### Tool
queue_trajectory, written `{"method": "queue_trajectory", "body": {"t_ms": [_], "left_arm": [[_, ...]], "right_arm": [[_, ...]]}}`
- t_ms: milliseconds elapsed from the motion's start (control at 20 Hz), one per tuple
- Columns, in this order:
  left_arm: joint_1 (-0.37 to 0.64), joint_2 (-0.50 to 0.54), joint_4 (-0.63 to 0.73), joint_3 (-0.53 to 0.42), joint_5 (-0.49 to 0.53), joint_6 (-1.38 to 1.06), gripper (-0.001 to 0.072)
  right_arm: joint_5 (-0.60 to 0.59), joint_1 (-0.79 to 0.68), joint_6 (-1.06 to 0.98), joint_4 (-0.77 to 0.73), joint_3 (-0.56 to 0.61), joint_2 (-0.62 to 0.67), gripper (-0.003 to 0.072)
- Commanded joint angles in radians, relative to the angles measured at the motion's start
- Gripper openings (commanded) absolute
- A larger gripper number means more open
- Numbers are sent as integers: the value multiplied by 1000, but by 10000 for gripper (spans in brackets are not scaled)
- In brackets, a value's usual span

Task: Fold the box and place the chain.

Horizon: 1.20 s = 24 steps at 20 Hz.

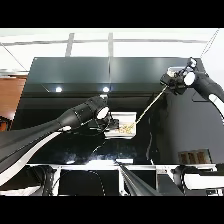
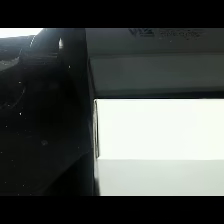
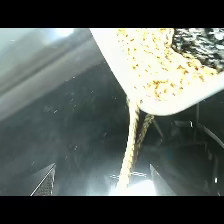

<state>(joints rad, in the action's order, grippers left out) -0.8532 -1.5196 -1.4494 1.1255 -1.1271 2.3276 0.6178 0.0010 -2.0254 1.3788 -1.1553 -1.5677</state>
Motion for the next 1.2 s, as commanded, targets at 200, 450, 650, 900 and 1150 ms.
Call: {"method": "queue_trajectory", "body": {"t_ms": [200,450,650,900,1150], "left_arm": [[1,0,-1,0,0,0,30],[1,0,-1,0,0,0,30],[1,0,-1,0,0,0,30],[1,0,0,0,0,0,30],[1,0,0,0,-1,0,30]], "right_arm": [[65,-60,-31,19,-94,-100,569],[81,-68,163,-79,-97,-100,56],[193,-68,279,-81,-134,-51,12],[283,-68,480,-81,-154,237,11],[387,-67,576,-105,-154,571,11]]}}
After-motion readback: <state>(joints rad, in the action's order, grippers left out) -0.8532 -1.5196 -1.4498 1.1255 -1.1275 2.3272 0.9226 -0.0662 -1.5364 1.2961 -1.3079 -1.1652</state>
